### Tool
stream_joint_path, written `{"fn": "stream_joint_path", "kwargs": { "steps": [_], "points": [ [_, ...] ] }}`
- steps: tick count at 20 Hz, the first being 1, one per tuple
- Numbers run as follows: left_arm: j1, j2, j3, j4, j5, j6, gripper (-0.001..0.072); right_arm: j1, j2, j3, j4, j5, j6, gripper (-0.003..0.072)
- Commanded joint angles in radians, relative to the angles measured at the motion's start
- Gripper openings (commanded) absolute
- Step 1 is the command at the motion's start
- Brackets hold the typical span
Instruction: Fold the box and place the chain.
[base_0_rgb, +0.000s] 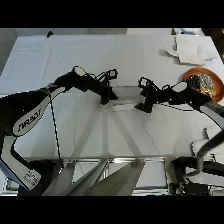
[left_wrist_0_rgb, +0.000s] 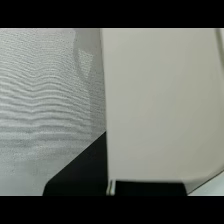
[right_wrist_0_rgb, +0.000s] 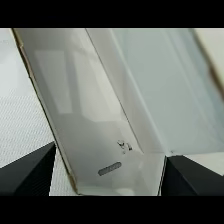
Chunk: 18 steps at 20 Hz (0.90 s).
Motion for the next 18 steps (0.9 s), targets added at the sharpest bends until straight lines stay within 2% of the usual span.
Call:
{"fn": "stream_joint_path", "kwargs": {
  "steps": [1,5,7,10,18],
  "points": [
    [-0.001,-0.001,0.000,-0.001,0.001,0.000,0.0013,-0.009,-0.049,0.000,0.031,0.046,-0.064,0.0669],
    [-0.001,-0.001,0.000,-0.001,0.001,0.000,0.0013,-0.018,-0.059,0.000,0.051,0.083,-0.142,0.0669],
    [-0.001,-0.001,0.000,-0.001,0.001,0.000,0.0013,-0.045,-0.059,0.000,0.110,0.148,-0.194,0.0669],
    [-0.001,-0.001,0.000,-0.001,0.001,0.000,0.0013,-0.074,-0.059,0.000,0.194,0.161,-0.263,0.0669],
    [-0.001,-0.001,0.000,-0.001,0.001,0.000,0.0013,-0.086,-0.123,0.000,0.156,0.206,-0.301,0.0669]
  ]
}}
